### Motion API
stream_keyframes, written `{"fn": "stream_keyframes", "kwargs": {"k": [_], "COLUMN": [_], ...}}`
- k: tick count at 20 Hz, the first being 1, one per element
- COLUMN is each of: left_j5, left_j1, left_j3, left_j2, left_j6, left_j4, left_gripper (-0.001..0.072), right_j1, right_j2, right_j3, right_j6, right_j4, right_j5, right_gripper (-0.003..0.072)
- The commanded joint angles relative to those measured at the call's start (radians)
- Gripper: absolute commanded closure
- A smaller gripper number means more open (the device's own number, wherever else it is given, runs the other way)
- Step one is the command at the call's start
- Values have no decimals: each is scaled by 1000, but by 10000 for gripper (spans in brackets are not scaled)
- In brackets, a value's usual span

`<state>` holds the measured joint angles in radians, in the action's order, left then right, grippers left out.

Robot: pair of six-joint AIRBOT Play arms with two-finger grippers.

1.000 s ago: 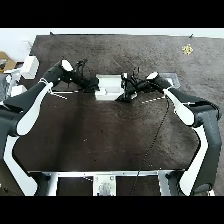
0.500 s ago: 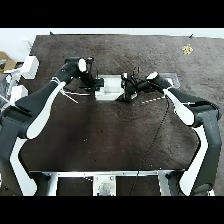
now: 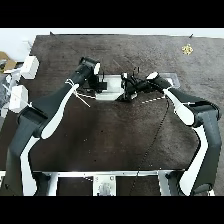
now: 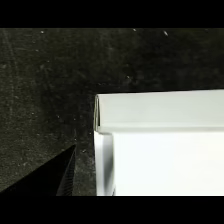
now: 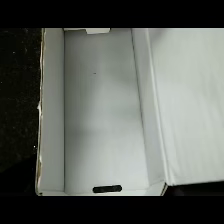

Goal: Fold the box and place the chain.

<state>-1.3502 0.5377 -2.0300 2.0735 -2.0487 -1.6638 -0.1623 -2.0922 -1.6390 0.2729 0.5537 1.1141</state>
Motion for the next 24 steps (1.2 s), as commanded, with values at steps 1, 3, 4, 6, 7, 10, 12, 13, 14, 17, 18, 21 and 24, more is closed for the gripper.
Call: {"fn": "stream_keyframes", "kwargs": {"k": [1,3,4,6,7,10,12,13,14,17,18,21,24], "left_j5": [-3,8,8,4,5,23,24,24,24,24,27,25,26], "left_j1": [9,9,9,9,9,9,9,9,9,9,9,9,6], "left_j3": [-8,-8,-8,-8,-8,-8,-8,-8,-8,-8,-8,-8,-8], "left_j2": [8,9,13,31,40,45,52,55,56,55,55,55,55], "left_j6": [-49,-70,-72,-72,-71,-71,-71,-69,-65,-63,-63,-52,-39], "left_j4": [-68,-56,-50,-29,-28,-39,-34,-31,-31,-31,-31,-31,-29], "left_gripper": [421,421,420,422,429,510,509,509,510,576,650,699,698], "right_j1": [-1,-1,-1,-1,-1,-1,-1,-1,-1,-1,-1,-1,-1], "right_j2": [0,0,0,0,0,0,0,0,0,0,0,0,0], "right_j3": [0,0,0,0,0,0,0,0,0,0,0,0,0], "right_j6": [0,0,0,0,0,0,0,0,0,0,0,0,0], "right_j4": [0,0,0,0,0,0,0,0,0,0,0,0,0], "right_j5": [0,0,0,0,0,0,0,0,0,0,0,0,0], "right_gripper": [246,246,246,246,246,246,246,246,246,246,246,246,246]}}
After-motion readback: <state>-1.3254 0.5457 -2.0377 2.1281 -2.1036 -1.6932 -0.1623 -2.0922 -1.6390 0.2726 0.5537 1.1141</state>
